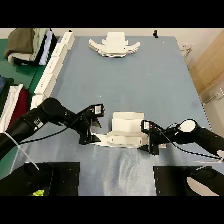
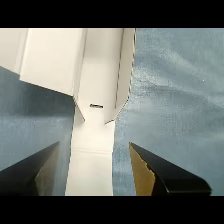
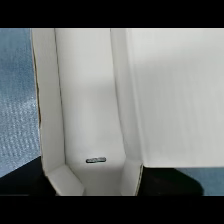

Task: Fold the box.

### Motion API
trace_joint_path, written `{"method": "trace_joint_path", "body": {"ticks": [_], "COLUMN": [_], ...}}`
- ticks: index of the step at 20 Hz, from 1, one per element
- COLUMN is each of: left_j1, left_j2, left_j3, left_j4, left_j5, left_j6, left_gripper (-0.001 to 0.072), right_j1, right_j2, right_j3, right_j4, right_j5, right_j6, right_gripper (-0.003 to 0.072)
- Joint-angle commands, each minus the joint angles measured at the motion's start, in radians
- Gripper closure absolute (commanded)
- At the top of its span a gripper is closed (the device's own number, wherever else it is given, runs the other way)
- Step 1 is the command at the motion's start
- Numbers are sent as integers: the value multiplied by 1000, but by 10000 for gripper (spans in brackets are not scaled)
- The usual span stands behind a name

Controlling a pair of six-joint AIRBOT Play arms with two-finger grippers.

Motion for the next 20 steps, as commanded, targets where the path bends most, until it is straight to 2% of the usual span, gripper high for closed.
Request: {"method": "trace_joint_path", "body": {"ticks": [1, 4, 9, 10, 11, 13, 15, 18, 19, 20], "left_j1": [-20, -51, -72, -77, -82, -97, -115, -138, -142, -142], "left_j2": [-26, -69, -150, -158, -166, -179, -187, -187, -188, -189], "left_j3": [-89, -89, -87, -87, -87, -87, -86, -86, -86, -86], "left_j4": [-140, -198, -201, -205, -215, -253, -290, -312, -312, -314], "left_j5": [139, 141, 151, 160, 168, 181, 198, 237, 243, 246], "left_j6": [233, 327, 332, 332, 332, 344, 375, 381, 381, 381], "left_gripper": [44, 45, 55, 126, 264, 271, 414, 429, 504, 508], "right_j1": [0, 0, 0, 0, 0, 0, 0, 0, 0, 0], "right_j2": [1, 1, 1, 1, 1, 1, 1, 1, 1, 1], "right_j3": [1, 1, 1, 1, 1, 1, 1, 1, 1, 1], "right_j4": [0, 0, 0, 0, 0, 0, 0, 0, 0, 0], "right_j5": [0, 0, 0, 0, 0, 0, 0, 0, 0, 0], "right_j6": [0, 0, 0, 0, 0, 0, 0, 0, 0, 0], "right_gripper": [82, 82, 82, 82, 82, 82, 82, 83, 82, 82]}}
